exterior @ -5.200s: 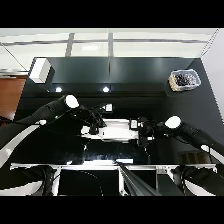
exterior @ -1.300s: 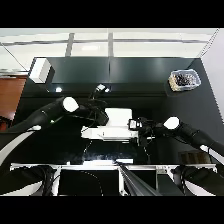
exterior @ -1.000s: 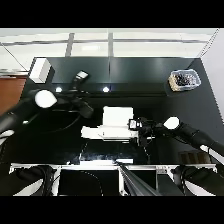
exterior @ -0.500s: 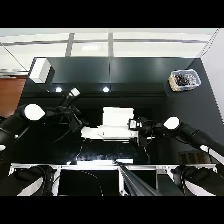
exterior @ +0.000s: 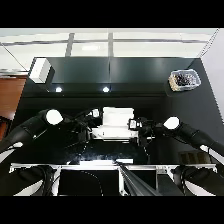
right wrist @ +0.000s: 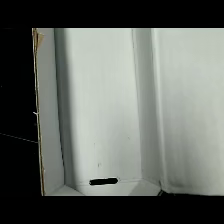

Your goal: Fold the box and place the chain.

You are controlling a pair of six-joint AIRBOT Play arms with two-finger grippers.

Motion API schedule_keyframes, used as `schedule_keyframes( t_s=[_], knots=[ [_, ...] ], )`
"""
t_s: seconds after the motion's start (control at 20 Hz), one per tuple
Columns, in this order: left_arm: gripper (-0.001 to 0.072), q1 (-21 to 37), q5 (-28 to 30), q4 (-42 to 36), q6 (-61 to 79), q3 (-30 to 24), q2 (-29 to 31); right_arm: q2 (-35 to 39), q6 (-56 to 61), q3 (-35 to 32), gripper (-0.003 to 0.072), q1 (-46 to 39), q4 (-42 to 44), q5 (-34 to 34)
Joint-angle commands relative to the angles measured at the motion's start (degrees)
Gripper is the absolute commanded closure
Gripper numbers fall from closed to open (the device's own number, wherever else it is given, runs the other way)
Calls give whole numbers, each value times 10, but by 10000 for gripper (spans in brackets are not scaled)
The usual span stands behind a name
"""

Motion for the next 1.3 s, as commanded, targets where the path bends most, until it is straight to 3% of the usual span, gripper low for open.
schedule_keyframes(
  t_s=[0.0,0.15,0.25,0.3,0.45,0.5,0.65,0.8,1.0,1.15,1.25],
  knots=[
    [25,-13,4,-47,21,0,-16,0,0,0,217,0,0,0],
    [36,-18,6,-70,26,0,-23,0,0,0,217,0,0,0],
    [275,-28,26,-72,25,0,-23,0,0,0,217,0,0,0],
    [344,-34,33,-73,25,0,-23,0,0,0,217,0,0,0],
    [395,-42,37,-73,25,0,-23,0,0,0,217,0,0,0],
    [483,-42,37,-74,25,0,-23,0,0,0,217,0,0,0],
    [496,-42,48,-83,24,-1,-23,0,0,0,216,0,0,0],
    [496,-45,60,-144,19,-1,-33,0,0,0,216,0,0,0],
    [493,-77,93,-144,21,-1,-56,0,0,0,217,0,0,0],
    [493,-77,85,-144,20,-1,-57,0,0,0,216,0,0,0],
    [548,-77,83,-144,20,-1,-57,0,0,0,217,0,0,0]
  ],
)
